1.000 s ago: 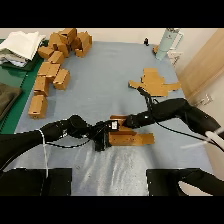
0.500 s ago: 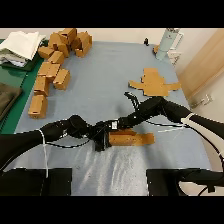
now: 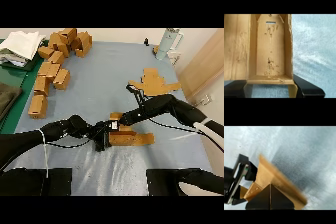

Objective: Fold the box.

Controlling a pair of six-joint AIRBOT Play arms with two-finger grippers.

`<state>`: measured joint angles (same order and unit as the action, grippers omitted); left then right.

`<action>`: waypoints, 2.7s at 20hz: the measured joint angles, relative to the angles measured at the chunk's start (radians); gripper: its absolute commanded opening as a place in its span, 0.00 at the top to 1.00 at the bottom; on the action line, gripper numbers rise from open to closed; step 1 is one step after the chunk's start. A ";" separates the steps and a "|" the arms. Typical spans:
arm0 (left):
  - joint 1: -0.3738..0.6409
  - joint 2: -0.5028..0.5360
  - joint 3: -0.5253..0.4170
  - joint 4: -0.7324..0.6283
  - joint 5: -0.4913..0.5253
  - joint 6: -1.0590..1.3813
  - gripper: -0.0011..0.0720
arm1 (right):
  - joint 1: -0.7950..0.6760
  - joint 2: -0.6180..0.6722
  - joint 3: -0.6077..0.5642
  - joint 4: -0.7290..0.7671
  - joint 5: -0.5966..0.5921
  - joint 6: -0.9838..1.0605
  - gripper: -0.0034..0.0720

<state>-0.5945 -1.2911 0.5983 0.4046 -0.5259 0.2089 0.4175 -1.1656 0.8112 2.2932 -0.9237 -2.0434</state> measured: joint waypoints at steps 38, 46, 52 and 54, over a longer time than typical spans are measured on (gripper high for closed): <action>0.000 0.000 0.000 0.000 0.000 0.000 0.23 | 0.098 0.323 -0.381 -0.241 0.217 -0.830 0.73; 0.000 0.000 0.000 0.000 0.000 0.001 0.23 | 0.101 0.295 -0.388 -0.188 0.220 -0.850 0.15; 0.000 0.000 0.000 -0.001 0.000 0.000 0.23 | 0.102 0.308 -0.380 -0.254 0.197 -0.723 0.95; 0.000 0.000 0.000 -0.002 0.001 0.000 0.23 | 0.102 0.341 -0.360 -0.400 0.159 -0.482 0.95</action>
<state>-0.5945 -1.2911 0.5983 0.4030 -0.5251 0.2085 0.5194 -0.8246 0.4515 1.8935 -0.7650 -2.5252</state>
